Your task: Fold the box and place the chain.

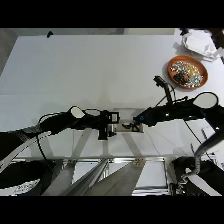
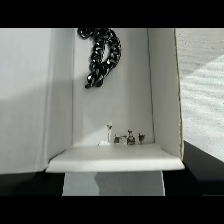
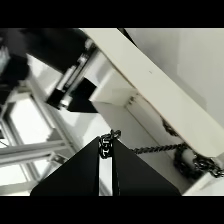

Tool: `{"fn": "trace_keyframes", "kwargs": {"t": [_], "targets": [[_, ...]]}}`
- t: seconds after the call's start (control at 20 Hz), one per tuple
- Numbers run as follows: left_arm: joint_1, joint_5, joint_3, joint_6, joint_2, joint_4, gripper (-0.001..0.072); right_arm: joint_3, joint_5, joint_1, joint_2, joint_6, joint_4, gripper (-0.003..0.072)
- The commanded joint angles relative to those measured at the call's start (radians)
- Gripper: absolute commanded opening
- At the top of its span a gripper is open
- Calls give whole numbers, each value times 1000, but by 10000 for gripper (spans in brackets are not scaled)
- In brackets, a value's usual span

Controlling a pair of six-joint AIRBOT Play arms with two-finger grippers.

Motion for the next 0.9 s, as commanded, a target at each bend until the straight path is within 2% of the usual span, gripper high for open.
{"fn": "trace_keyframes", "kwargs": {"t": [0.0, 0.2, 0.25, 0.35, 0.55, 0.65, 0.85], "targets": [[0, 0, 0, 0, 0, 0, 272, -30, -79, 61, -78, 0, -28, 24], [0, 0, 0, 0, 0, 0, 272, -30, -152, 111, -113, 0, -30, 39], [0, 0, 0, 0, 0, 0, 272, -30, -155, 111, -113, 1, -29, 109], [0, 0, 0, 0, 0, 0, 272, -30, -155, 111, -113, 1, -35, 201], [0, 0, 0, 0, 0, 0, 272, -19, -104, 106, -95, 31, -39, 204], [0, 0, 0, 0, 0, 0, 272, -1, -35, 59, -58, 31, -41, 203], [0, 0, 0, 0, 0, 0, 272, 56, 108, -189, 34, 77, -56, 204]]}}
